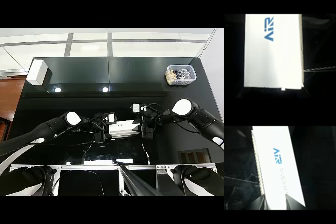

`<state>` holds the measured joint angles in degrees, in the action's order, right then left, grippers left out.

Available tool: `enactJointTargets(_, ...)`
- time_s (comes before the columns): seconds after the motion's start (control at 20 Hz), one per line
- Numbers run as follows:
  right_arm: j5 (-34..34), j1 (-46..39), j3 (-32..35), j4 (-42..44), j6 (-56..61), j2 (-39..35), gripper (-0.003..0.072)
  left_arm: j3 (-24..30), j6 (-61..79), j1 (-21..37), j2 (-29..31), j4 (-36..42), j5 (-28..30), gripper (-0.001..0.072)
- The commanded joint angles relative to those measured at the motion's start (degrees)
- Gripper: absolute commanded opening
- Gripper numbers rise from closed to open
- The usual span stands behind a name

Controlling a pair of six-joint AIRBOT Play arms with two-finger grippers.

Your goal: Fold the box and place the chain.

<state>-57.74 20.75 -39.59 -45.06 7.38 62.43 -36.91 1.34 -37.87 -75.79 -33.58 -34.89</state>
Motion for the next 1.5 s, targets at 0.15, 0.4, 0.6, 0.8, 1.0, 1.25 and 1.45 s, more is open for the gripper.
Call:
enactJointTargets(0.15, -0.15, 0.07, 0.28, -0.04, 2.29, 0.0, 0.0314, -0.07, -0.04, 0.0, -0.02, 0.0, 0.17, 0.0331)
enactJointTargets(0.4, -0.57, 0.07, 2.67, -0.17, 3.56, 0.07, 0.0314, -0.07, -0.04, 0.0, -0.02, -0.02, 0.15, 0.0331)
enactJointTargets(0.6, -1.7, -0.55, 1.2, 0.37, 14.36, -3.39, 0.0313, -0.07, -0.04, 0.0, -0.02, -0.02, 0.15, 0.0331)
enactJointTargets(0.8, -8.09, -5.09, 0.94, 1.11, 39.8, -6.67, 0.0017, -0.07, -0.04, 0.0, -0.02, -0.02, 0.2, 0.0332)
enactJointTargets(1.0, -9.07, -5.33, 4.5, 12.22, 43.82, -6.47, 0.0015, -0.07, -0.04, 0.0, -0.02, -0.02, 0.17, 0.0332)
enactJointTargets(1.25, 1.25, -4.96, 7.37, 22.43, 44.74, -2.25, 0.0015, -0.07, -0.04, 0.0, -0.02, 0.0, 0.17, 0.0331)
enactJointTargets(1.45, 2.86, -4.79, 7.37, 19.56, 47.08, 3.26, 0.0016, -0.07, -0.04, 0.0, -0.02, 0.0, 0.15, 0.0331)
